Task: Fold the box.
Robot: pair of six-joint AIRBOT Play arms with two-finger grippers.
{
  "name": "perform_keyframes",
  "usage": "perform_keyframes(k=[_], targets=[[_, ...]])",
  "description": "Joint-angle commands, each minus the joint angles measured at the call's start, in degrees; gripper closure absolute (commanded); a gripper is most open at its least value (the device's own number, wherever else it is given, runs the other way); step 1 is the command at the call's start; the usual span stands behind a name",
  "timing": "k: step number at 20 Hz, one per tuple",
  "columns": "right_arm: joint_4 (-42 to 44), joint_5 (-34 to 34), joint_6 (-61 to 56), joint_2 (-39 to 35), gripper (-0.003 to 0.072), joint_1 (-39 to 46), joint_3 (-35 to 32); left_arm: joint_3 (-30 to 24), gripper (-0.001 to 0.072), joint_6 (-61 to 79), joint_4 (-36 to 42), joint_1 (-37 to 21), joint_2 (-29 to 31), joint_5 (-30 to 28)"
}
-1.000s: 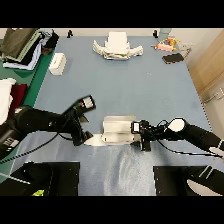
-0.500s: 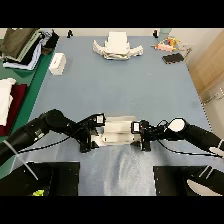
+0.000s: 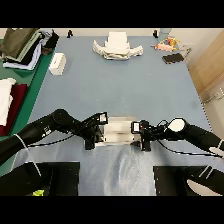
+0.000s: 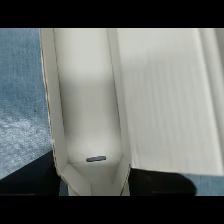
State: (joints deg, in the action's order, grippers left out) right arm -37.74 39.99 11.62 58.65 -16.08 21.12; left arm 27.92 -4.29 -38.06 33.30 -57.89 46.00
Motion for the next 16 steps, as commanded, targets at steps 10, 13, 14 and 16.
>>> perform_keyframes(k=[10, 13, 14, 16], targets=[[0.0, 0.0, 0.0, 0.0, 0.0246, 0.0, 0.0, 0.0, 0.0568, 6.6, 9.0, 3.9, -4.2, -6.6], [0.0, 0.0, 0.0, 0.0, 0.0246, 0.0, 0.0, 0.0, 0.0182, 4.4, 9.0, 3.9, -4.2, -6.4], [0.0, 0.0, 0.0, 0.0, 0.0246, 0.0, 0.0, 0.0, 0.0183, 3.5, 8.7, 3.9, -4.2, -6.4], [0.0, 0.0, 0.0, 0.0, 0.0246, 0.0, 0.0, 0.0, 0.0192, 0.4, 6.6, 3.8, -4.1, -6.4]])
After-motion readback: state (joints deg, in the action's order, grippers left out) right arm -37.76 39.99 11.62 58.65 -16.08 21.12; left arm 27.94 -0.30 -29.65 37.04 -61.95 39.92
